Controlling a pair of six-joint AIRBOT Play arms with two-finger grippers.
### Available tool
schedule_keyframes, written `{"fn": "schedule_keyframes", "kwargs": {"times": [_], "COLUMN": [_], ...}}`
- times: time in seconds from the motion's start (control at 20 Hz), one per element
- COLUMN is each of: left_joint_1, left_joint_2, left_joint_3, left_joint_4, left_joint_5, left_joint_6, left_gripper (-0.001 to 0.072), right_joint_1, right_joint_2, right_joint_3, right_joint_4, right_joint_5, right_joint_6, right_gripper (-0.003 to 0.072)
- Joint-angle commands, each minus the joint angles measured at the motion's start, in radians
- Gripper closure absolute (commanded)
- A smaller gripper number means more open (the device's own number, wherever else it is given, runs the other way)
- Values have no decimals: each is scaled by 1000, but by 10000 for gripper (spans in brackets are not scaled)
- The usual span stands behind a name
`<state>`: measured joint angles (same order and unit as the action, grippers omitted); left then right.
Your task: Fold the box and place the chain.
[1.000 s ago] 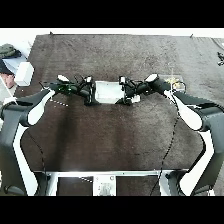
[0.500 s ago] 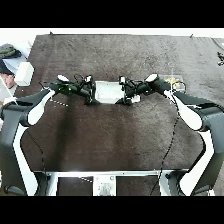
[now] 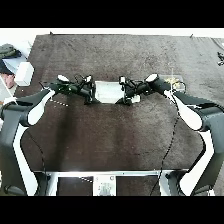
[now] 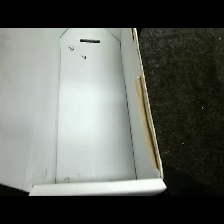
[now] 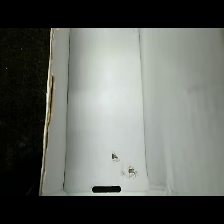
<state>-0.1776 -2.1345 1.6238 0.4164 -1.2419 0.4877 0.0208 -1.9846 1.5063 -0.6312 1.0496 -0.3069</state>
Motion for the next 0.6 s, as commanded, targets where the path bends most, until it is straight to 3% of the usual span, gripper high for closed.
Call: {"fn": "schedule_keyframes", "kwargs": {"times": [0.0, 0.55], "left_joint_1": [0, 0], "left_joint_2": [0, 0], "left_joint_3": [1, 1], "left_joint_4": [2, -6], "left_joint_5": [3, 3], "left_joint_6": [0, 0], "left_gripper": [305, 305], "right_joint_1": [1, 1], "right_joint_2": [0, 0], "right_joint_3": [0, 0], "right_joint_4": [0, 0], "right_joint_5": [0, 1], "right_joint_6": [0, 0], "right_gripper": [249, 249]}}
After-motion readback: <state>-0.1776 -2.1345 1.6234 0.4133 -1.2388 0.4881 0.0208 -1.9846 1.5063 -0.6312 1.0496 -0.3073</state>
